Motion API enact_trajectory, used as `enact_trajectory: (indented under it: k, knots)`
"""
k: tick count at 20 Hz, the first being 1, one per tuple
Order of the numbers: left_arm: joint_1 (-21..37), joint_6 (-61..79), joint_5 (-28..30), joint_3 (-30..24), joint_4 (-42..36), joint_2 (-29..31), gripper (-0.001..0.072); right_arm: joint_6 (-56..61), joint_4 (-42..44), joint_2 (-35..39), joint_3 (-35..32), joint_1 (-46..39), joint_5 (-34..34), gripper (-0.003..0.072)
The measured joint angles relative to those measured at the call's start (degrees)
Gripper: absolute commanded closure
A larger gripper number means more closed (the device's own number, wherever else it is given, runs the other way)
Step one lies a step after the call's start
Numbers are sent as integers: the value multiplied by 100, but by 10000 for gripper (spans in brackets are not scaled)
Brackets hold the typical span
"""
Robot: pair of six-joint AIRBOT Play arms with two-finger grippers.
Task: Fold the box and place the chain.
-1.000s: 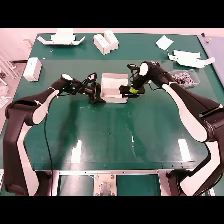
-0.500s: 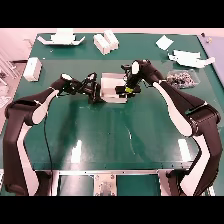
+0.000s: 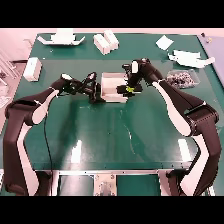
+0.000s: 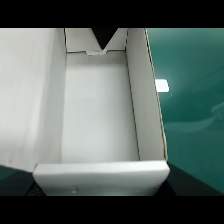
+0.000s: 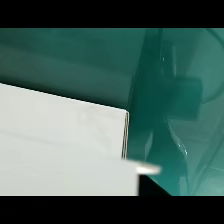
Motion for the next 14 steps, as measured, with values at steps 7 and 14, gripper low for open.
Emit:
enact_trajectory:
  k: [7, 14]
  knots:
    - [-2, 59, 2, -2, 52, -2, 312, -55, 37, 2, 26, 28, 48, 243]
    - [-2, 39, -2, -2, 42, -2, 312, -76, -105, 22, 728, -122, 413, 186]
